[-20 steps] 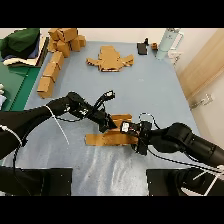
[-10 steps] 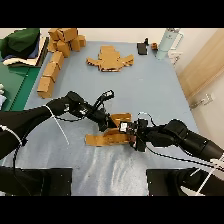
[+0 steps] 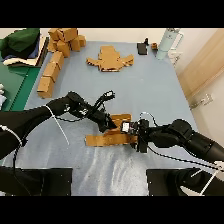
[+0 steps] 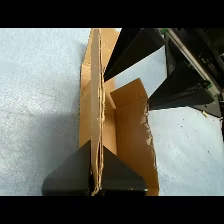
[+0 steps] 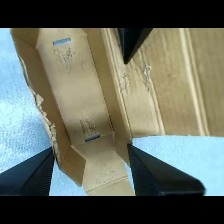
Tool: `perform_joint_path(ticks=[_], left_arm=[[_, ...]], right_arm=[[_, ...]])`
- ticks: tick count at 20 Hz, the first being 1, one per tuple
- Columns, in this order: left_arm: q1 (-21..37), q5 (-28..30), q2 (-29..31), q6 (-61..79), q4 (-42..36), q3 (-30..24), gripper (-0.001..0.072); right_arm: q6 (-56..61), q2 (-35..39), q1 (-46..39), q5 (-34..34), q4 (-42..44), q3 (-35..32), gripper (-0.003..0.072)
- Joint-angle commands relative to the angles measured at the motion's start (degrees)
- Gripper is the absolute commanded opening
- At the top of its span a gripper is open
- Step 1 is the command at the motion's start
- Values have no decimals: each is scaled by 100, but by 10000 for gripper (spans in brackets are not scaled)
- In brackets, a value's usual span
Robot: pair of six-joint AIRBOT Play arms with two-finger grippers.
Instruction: Fold the box.
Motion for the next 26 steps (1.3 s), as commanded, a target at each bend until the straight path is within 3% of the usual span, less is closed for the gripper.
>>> perform_joint_path(ticks=[1,18,26], left_arm=[[0,7,2,0,-9,0,15],[0,7,2,0,-9,0,14],[0,7,2,0,-7,0,14]], right_arm=[[-4,24,0,-13,20,7,709],[-109,-33,-4,-37,-284,170,709],[-1617,-372,-662,-35,774,173,708]])
